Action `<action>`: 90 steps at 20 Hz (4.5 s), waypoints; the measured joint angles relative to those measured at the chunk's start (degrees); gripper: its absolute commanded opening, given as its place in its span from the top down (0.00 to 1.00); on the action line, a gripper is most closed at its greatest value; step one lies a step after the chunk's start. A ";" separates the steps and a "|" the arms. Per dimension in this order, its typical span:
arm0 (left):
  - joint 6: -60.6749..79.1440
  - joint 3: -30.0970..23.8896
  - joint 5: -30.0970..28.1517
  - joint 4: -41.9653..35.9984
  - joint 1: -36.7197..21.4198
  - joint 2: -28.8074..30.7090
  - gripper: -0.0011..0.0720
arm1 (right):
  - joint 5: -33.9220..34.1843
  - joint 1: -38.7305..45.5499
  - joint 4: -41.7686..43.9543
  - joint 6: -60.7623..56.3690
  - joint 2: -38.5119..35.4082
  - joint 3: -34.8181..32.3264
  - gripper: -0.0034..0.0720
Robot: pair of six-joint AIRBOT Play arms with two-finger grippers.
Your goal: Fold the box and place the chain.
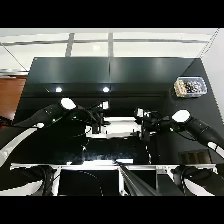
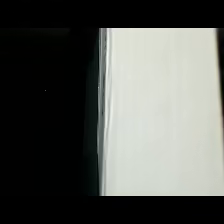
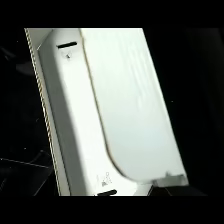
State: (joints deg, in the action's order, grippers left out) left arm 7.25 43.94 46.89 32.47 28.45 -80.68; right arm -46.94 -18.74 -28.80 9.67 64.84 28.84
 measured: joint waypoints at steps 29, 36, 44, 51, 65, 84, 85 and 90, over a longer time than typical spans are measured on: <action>-0.09 0.00 -0.33 -0.09 0.00 0.00 0.95 | 2.69 -2.89 -5.16 0.61 5.05 -0.35 0.33; -0.31 -0.02 -0.59 0.28 0.04 0.11 0.62 | 2.75 -2.89 -5.31 0.52 5.05 -0.35 0.38; -13.75 0.02 4.59 16.20 -0.11 12.17 0.32 | 2.69 -2.89 -5.44 0.55 5.05 -0.35 0.38; -40.81 -0.98 18.86 23.96 -0.09 22.62 0.95 | 2.62 -2.89 -5.53 0.55 5.05 -0.35 0.38; -28.35 -6.60 -12.87 -11.47 1.49 9.33 0.95 | 2.60 -2.89 -5.55 0.55 5.05 -0.35 0.38; -34.62 -2.03 12.81 16.72 -3.72 20.90 0.05 | 2.58 -2.89 -5.55 0.55 5.05 -0.35 0.38; -31.80 -3.89 13.22 16.39 -3.72 21.57 0.02 | 2.60 -2.89 -5.55 0.55 5.05 -0.35 0.38; -20.11 -11.06 2.36 16.00 -0.28 21.40 0.02 | 2.60 -2.89 -5.55 0.55 5.05 -0.35 0.38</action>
State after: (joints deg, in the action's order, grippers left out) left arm -12.86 32.88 49.25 48.47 28.16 -59.29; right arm -44.34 -21.63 -34.35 10.22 69.89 28.49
